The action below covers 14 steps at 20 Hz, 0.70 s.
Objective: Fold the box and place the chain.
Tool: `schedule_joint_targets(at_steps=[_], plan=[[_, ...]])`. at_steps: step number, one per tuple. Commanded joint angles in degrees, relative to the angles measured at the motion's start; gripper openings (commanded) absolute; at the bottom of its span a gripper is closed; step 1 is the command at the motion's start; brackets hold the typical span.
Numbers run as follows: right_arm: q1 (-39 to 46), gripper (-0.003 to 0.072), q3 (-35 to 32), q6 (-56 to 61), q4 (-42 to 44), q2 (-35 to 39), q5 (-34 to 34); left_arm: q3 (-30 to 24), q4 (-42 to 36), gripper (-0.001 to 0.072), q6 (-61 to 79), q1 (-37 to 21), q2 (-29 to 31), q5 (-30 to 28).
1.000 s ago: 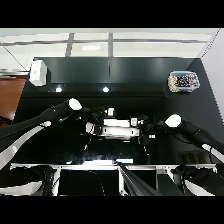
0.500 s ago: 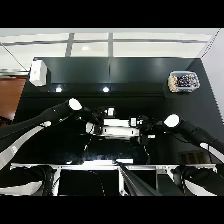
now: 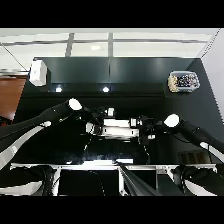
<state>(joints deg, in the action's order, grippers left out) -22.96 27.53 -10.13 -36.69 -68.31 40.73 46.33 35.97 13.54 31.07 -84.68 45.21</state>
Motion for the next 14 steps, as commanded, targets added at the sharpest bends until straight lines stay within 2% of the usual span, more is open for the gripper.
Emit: schedule_joint_targets(at_steps=[1, 13, 14], plan=[[2.2, 0.0631, 0.0, 0.2, 0.2, 0.0, 0.5, 0.0, 0.0, 0.0025, -0.1, 0.0, 0.0, 0.0], [0.8, 0.063, -0.1, 0.0, 3.0, 0.0, -1.0, 0.0, 0.0, 0.0025, -0.1, 0.0, 0.0, 0.0], [0.8, 0.053, -0.1, 0.0, 3.0, 0.0, -0.9, 0.0, 0.0, 0.0025, -0.1, 0.0, 0.0, 0.0]])
